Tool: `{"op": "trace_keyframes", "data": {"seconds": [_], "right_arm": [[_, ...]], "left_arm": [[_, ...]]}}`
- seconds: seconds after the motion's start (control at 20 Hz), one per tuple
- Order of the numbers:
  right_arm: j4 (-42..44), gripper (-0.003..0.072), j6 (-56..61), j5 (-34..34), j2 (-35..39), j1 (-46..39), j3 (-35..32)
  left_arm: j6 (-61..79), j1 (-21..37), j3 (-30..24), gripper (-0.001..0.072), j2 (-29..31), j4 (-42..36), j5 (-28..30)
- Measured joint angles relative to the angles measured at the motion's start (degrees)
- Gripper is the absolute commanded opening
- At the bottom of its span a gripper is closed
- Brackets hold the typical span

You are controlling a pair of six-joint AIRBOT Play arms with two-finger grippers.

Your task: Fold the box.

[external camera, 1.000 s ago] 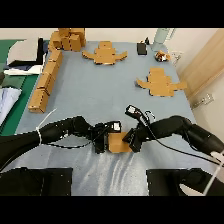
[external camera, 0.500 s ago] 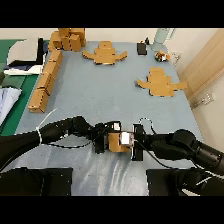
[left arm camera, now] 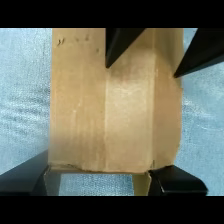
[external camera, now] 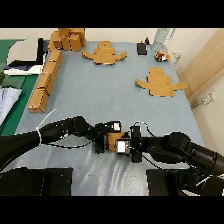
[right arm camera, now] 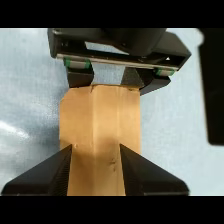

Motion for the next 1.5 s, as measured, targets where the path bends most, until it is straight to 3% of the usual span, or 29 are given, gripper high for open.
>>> {"op": "trace_keyframes", "data": {"seconds": [0.3, 0.35, 0.45, 0.5, 1.5], "right_arm": [[-2.56, 0.0465, -0.04, 1.05, -1.84, 0.24, 0.00], [-2.84, 0.0446, -0.07, 1.25, -2.16, 0.26, 0.00], [-3.63, 0.0304, -0.04, 1.49, -2.54, 0.31, 0.00], [-3.85, 0.0280, -0.07, 1.51, -2.64, 0.31, 0.02], [-6.36, 0.0276, 0.20, 1.64, 2.93, 0.72, 0.07]], "left_arm": [[-0.02, 0.02, 0.00, 0.0525, 0.02, 0.00, 0.00], [0.00, 0.02, 0.00, 0.0526, 0.02, 0.00, 0.00], [0.00, 0.02, 0.00, 0.0526, 0.00, 0.00, 0.00], [-0.02, 0.02, 0.00, 0.0526, 0.00, 0.00, 0.00], [0.00, 0.00, 0.00, 0.0526, 0.00, 0.02, 0.00]]}}
